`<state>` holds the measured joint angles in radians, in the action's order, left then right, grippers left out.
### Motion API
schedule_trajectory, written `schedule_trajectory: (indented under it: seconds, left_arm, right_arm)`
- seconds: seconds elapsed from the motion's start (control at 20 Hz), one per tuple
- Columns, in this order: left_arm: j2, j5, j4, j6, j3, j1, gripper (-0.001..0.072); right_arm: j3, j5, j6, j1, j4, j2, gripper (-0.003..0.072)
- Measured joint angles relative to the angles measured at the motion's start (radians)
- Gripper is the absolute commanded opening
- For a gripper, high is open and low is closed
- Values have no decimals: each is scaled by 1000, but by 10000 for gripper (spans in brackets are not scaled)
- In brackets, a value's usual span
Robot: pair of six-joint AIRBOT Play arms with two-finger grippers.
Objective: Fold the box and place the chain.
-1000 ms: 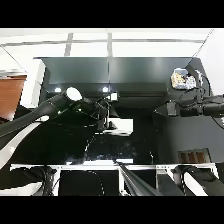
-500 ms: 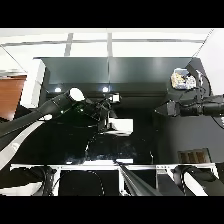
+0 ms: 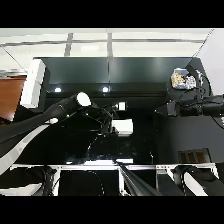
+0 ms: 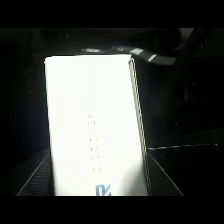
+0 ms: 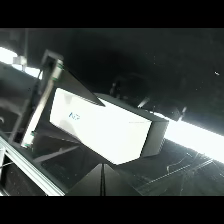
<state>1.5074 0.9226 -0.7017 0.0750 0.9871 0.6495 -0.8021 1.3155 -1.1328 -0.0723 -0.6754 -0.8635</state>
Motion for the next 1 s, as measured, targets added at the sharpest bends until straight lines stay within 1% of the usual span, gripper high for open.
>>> schedule_trajectory:
  seconds: [0.1,0.15,0.2,0.25,0.35,0.4,0.5,0.6,0.7,0.75,0.85,1.0]
  left_arm:
    - [14,-52,-9,5,0,34,698]
    - [19,-73,-12,12,0,51,558]
    - [23,-100,-18,29,1,69,363]
    - [23,-114,-30,55,4,82,328]
    - [14,-129,-85,163,11,93,328]
    - [0,-119,-133,231,13,87,328]
    - [-42,-83,-250,383,15,41,328]
    - [-103,-3,-371,572,17,-51,328]
    - [-167,86,-514,775,14,-190,328]
    - [-200,137,-573,870,8,-280,328]
    - [-257,217,-647,1005,-17,-473,328]
    - [-308,261,-701,1109,-77,-772,331]
  right_arm:
    - [0,0,0,0,0,0,19]
    - [0,-1,0,0,0,0,19]
    - [0,-1,0,0,1,0,19]
    - [0,-2,0,0,1,0,19]
    - [0,-3,0,0,1,0,19]
    - [0,-3,0,0,2,0,19]
    - [0,-4,0,0,2,0,19]
    - [0,-4,0,0,1,0,19]
    - [0,-4,0,0,1,0,19]
    - [0,-4,0,0,1,0,19]
    - [0,-4,1,0,1,0,19]
    - [0,-13,11,0,-2,0,19]
